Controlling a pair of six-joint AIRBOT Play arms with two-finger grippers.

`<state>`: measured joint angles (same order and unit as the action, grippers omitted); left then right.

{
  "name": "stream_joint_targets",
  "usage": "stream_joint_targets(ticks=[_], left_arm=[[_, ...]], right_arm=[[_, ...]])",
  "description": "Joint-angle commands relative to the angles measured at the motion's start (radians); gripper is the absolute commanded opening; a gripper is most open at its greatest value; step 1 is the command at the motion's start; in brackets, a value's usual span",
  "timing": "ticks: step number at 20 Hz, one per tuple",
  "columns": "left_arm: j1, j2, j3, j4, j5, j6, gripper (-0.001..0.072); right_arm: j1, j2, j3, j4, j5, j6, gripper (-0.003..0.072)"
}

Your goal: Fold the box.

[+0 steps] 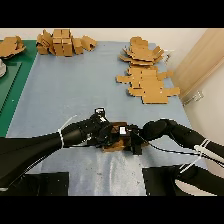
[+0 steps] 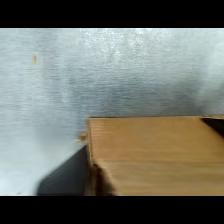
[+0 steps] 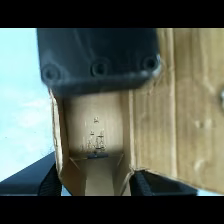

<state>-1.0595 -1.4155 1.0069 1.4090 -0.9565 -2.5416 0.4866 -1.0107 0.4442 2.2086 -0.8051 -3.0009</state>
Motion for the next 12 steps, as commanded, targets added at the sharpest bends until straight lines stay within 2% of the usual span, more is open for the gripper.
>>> stream_joint_targets(ticks=[1, 7, 12], left_arm=[[0.0, -0.001, 0.001, 0.005, -0.011, 0.009, 0.0569], [0.0, 0.003, 0.002, 0.005, -0.012, 0.01, 0.057], [0.001, 0.071, 0.002, 0.044, -0.047, 0.012, 0.0569]], right_arm=[[0.001, 0.0, 0.0, -0.001, 0.0, 0.0, 0.047], [0.001, 0.0, 0.0, -0.001, 0.0, 0.0, 0.047], [0.001, 0.0, 0.0, -0.001, 0.0, 0.0, 0.047]])
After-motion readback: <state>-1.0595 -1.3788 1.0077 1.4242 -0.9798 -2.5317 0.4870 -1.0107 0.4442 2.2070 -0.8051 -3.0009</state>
